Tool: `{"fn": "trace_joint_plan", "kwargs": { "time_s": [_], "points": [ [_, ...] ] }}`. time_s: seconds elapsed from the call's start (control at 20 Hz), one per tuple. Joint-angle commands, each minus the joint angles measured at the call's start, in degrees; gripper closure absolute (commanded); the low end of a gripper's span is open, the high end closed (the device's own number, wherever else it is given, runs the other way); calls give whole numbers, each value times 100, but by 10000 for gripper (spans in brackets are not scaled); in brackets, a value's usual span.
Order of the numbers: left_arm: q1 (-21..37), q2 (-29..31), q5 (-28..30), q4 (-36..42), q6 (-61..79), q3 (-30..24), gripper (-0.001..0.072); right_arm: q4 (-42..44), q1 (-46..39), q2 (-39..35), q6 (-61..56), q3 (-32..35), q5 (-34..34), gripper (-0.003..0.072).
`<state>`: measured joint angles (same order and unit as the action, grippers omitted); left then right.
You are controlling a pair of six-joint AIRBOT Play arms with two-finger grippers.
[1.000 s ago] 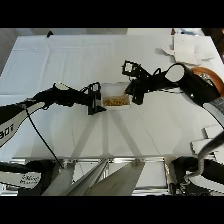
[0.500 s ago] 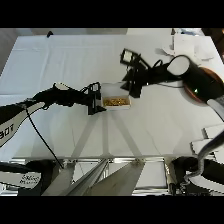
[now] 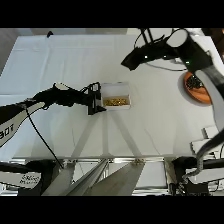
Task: Fold the box and place the chain.
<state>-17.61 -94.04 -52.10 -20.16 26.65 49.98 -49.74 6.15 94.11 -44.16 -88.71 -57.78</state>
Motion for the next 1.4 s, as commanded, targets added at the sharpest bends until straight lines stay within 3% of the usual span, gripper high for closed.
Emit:
{"fn": "trace_joint_plan", "kwargs": {
  "time_s": [0.0, 0.25, 0.6, 0.8, 0.95, 1.15, 1.35],
  "points": [
    [0, 2, 2, -2, 2, 4, 554, 90, -33, 769, -254, -120, -984, 416],
    [0, 2, 2, -2, 2, 4, 554, 55, 105, 866, 258, -120, -1991, 416],
    [0, 2, 2, -2, 2, 4, 554, -57, 542, 684, 675, -101, -2107, 414],
    [0, 2, 0, -2, 0, 4, 554, -529, 837, 400, 903, -39, -2111, 402],
    [0, 2, 0, -2, 2, 4, 554, -949, 1027, 81, 1261, 334, -1722, 385],
    [0, 2, 0, -2, 2, 4, 554, -1062, 1165, -501, 1886, 1410, -343, 279],
    [0, 2, 0, -2, 0, 4, 554, -1082, 1292, -719, 2503, 1910, 391, 256]
  ]
}}
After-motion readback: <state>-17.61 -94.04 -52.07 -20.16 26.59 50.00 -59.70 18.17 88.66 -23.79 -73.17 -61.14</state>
